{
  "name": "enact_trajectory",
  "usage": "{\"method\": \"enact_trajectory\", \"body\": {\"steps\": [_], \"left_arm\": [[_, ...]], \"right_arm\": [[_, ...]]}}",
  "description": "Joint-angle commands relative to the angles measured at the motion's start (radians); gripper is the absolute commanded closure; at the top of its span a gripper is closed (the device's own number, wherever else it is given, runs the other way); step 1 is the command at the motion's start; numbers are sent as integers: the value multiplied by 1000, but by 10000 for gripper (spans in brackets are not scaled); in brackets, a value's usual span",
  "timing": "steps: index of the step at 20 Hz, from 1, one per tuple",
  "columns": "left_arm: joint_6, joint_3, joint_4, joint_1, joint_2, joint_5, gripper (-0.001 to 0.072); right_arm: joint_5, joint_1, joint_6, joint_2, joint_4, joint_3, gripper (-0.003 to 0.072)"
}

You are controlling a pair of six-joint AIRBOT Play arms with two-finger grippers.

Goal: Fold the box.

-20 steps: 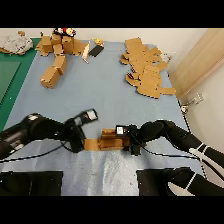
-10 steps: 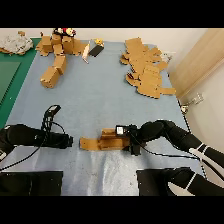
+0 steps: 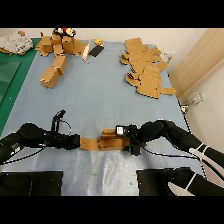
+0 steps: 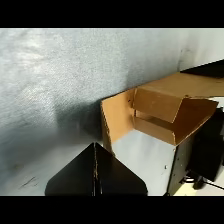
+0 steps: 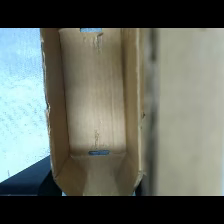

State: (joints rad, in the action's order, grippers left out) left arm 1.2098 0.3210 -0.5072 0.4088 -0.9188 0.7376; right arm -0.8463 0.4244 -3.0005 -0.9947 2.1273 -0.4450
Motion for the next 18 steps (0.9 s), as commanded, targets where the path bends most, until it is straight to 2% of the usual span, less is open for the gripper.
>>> {"method": "enact_trajectory", "body": {"steps": [1, 3, 6, 12, 15, 18], "left_arm": [[-95, -2, 148, 55, -76, -44, 698], [-91, -2, 151, 95, -96, -77, 698], [-88, -2, 153, 100, -106, -92, 698], [-217, 22, 310, 141, -111, -79, 697], [-227, 70, 303, 138, -111, -69, 697], [-240, 77, 295, 138, -117, -61, 697]], "right_arm": [[0, 1, 0, 1, 0, 0, 185], [0, 0, 0, 1, 0, 0, 185], [0, 1, 0, 1, 0, 0, 185], [0, 0, 0, 0, 0, 0, 184], [0, 0, 0, 1, 0, 0, 185], [0, 0, 0, 1, 0, 0, 185]]}}
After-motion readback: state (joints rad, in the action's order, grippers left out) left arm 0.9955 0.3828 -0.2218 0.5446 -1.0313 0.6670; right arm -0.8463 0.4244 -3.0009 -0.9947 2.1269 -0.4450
